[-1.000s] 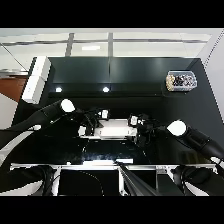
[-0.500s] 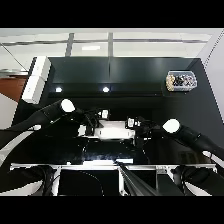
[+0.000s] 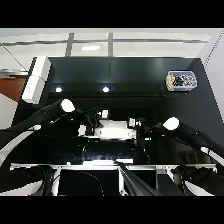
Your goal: Fold the box and place the chain.
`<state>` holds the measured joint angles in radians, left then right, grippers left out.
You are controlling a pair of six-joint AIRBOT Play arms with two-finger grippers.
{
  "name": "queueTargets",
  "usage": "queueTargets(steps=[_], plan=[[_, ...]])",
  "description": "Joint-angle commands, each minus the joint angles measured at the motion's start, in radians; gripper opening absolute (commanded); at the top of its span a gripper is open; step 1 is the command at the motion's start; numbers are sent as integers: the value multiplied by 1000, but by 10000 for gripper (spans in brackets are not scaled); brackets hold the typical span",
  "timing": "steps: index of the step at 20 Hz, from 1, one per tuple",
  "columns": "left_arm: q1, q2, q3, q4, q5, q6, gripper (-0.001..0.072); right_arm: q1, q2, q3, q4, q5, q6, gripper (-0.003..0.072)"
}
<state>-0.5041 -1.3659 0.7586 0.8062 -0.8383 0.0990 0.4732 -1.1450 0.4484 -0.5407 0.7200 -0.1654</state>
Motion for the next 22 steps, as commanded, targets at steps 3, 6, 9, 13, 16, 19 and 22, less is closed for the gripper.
queueTargets(steps=[3,6,9,13,16,19,22], plan=[[0,1,1,-3,0,1,28,-16,-5,0,72,16,-79,698],[0,1,1,-3,0,1,29,-16,-10,0,72,17,-79,698],[0,1,1,-3,0,1,29,-15,-21,0,69,17,-79,698],[0,1,1,-3,0,-3,29,2,-24,0,8,2,-34,698],[0,1,1,-3,-1,-3,29,14,-25,0,2,-26,-11,698],[0,1,1,-4,-4,-5,29,14,-25,0,2,-28,-11,698],[-1,1,1,-3,-8,-26,29,14,-25,0,2,-37,-2,697]])
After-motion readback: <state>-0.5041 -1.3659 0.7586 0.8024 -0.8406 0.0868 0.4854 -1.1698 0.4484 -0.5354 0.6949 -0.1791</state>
